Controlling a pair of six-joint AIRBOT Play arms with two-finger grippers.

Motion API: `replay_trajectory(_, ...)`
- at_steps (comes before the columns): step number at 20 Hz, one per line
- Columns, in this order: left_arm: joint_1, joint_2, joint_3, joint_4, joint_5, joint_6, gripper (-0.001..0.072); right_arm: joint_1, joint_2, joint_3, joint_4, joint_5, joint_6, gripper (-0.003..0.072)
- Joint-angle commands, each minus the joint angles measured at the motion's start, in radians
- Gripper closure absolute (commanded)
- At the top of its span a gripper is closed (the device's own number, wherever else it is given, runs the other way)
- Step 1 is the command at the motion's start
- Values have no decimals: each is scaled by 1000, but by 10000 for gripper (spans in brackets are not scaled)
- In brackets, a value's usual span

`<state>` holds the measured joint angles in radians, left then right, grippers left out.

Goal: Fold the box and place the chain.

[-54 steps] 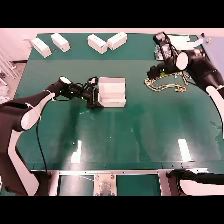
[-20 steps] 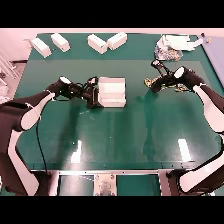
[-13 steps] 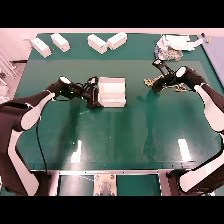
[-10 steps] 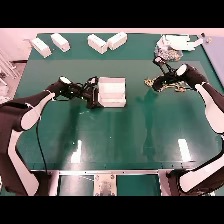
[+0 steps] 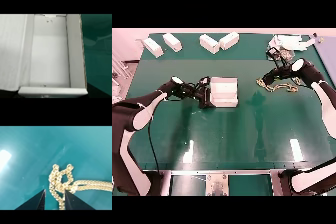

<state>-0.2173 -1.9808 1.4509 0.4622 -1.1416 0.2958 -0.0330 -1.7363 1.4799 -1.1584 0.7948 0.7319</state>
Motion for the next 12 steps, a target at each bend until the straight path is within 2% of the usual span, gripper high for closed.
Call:
replay_trajectory(1, 0, 1, 0, 0, 0, 0, 141, -16, -56, -4, 85, -3, 14, 294)
replay_trajectory(2, 0, 1, 0, 0, 0, 0, 141, -12, -77, -3, 85, -15, 38, 214)
replay_trajectory(4, 0, 1, 0, 0, 0, 0, 141, -5, -110, -3, 86, -53, 65, 194)
replay_trajectory(12, 0, 1, 0, 0, 0, 0, 141, -2, -119, -3, 50, -103, 151, 190)
